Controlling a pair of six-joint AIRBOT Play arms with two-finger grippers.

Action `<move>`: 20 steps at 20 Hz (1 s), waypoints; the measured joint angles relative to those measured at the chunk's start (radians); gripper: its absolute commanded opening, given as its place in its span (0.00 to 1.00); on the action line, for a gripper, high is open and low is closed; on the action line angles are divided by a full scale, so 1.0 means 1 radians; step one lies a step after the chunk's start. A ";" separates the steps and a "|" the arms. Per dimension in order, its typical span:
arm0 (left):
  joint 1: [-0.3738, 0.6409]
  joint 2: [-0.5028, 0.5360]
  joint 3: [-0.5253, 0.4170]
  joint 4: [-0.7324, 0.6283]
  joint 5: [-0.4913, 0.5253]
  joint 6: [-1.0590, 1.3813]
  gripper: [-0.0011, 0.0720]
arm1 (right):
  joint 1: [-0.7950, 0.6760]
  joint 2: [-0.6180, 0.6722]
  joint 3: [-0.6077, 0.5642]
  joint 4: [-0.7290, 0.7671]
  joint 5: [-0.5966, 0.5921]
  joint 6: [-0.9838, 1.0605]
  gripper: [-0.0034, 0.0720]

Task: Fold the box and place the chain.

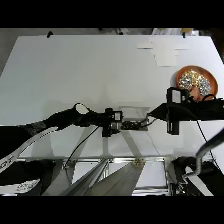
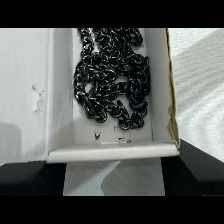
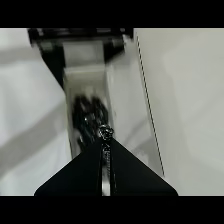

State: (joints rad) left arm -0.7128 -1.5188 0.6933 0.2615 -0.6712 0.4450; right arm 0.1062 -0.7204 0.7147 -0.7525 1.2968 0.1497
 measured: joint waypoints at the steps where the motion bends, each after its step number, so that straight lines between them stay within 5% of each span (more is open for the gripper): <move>1: 0.000 0.000 0.000 0.000 0.000 0.000 0.39 | 0.000 0.003 0.000 0.043 -0.001 -0.010 0.06; 8: 0.000 0.000 0.000 0.000 0.000 0.000 0.39 | 0.023 -0.019 -0.009 0.209 -0.042 -0.035 0.06; 16: 0.000 0.000 0.000 0.000 0.000 0.000 0.39 | 0.143 -0.193 -0.079 0.085 -0.126 -0.023 0.07; 20: 0.000 0.000 0.000 0.000 0.000 0.000 0.39 | 0.167 -0.267 -0.085 0.056 -0.144 0.006 0.46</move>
State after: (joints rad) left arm -0.7128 -1.5188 0.6933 0.2611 -0.6712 0.4454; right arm 0.2729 -0.9874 0.6296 -0.6964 1.1530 0.1558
